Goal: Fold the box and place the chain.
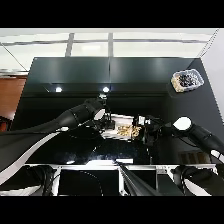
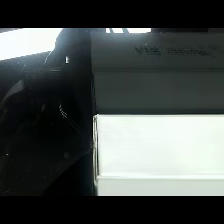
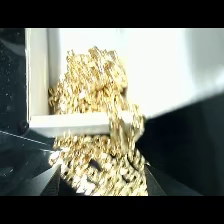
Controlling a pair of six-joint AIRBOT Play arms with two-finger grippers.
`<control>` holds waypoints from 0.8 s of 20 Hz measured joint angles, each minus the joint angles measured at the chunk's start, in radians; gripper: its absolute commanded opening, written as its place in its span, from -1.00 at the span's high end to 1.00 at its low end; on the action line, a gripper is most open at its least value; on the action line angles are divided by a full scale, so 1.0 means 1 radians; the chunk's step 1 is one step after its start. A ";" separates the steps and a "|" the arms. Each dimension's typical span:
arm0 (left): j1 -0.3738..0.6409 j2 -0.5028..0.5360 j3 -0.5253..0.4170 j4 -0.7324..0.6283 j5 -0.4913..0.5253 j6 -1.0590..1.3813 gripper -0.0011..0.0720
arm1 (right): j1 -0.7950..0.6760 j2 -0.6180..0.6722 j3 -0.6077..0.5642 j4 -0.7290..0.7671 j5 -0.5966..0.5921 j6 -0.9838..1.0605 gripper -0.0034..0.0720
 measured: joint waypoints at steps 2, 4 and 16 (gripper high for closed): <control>0.000 0.000 0.000 0.000 0.000 0.000 0.88 | 0.012 -0.024 0.011 0.014 -0.021 -0.035 -0.66; 0.000 0.000 0.000 0.000 0.000 0.000 0.88 | 0.018 -0.042 0.017 0.022 -0.018 -0.055 -0.66; 0.000 0.000 0.000 0.000 0.000 0.000 0.88 | 0.024 -0.072 0.022 -0.020 0.003 -0.026 -0.66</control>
